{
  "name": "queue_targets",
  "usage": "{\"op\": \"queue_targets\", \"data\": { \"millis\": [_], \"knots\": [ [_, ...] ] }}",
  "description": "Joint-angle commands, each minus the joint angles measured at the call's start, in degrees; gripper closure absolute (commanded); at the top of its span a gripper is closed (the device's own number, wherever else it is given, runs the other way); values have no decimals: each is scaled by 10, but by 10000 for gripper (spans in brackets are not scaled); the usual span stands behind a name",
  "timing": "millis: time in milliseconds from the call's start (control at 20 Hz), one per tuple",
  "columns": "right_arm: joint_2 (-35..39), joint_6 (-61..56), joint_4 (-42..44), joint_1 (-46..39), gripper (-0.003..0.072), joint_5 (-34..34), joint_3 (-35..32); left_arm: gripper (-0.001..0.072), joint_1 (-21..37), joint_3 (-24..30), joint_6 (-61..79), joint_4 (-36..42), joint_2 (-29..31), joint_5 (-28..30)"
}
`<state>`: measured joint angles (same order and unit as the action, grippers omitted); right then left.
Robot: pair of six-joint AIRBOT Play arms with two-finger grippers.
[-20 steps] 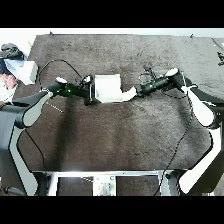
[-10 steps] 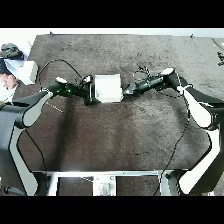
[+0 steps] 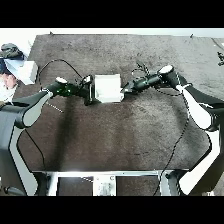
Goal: Fold the box and place the chain.
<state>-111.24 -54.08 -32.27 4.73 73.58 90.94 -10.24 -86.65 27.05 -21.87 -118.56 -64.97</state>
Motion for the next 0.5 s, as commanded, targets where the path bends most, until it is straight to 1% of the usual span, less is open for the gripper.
{"op": "queue_targets", "data": {
  "millis": [0,200,300,450],
  "knots": [
    [0,-43,-37,14,278,1,22,220,0,0,0,0,0,0],
    [0,-102,-157,50,277,-5,56,220,0,0,0,0,0,0],
    [0,-116,-179,64,277,-5,72,220,0,0,0,0,0,0],
    [0,-137,-190,74,277,-10,88,220,0,0,0,0,0,0]
  ]
}}
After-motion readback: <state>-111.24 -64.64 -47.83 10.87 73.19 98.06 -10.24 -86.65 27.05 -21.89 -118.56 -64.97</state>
